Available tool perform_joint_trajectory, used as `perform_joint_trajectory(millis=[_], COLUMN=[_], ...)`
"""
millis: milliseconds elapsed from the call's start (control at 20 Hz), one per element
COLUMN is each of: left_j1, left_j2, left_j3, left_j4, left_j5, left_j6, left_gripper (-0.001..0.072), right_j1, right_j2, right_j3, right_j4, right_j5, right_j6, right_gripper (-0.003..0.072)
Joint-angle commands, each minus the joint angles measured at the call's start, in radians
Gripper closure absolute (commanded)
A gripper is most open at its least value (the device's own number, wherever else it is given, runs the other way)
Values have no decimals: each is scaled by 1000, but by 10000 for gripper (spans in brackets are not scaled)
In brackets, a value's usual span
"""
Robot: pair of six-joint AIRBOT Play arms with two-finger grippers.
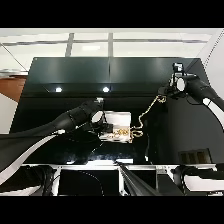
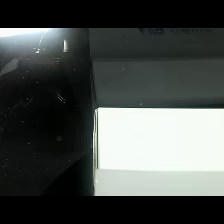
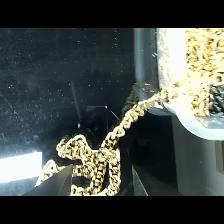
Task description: Fold the box and place the chain.
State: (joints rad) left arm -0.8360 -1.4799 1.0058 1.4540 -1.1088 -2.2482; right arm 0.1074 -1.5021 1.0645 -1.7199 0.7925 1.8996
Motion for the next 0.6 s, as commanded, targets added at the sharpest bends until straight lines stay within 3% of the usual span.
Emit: perform_joint_trajectory(millis=[0,550], left_j1=[-1,-1], left_j2=[-1,-1], left_j3=[0,0], left_j4=[-1,0], left_j5=[-1,0], left_j6=[0,0], left_gripper=[677,677], right_j1=[-2,-2], right_j2=[-26,-47], right_j3=[0,0], right_j4=[2,3], right_j5=[-26,-54], right_j6=[5,24], right_gripper=[276,277])
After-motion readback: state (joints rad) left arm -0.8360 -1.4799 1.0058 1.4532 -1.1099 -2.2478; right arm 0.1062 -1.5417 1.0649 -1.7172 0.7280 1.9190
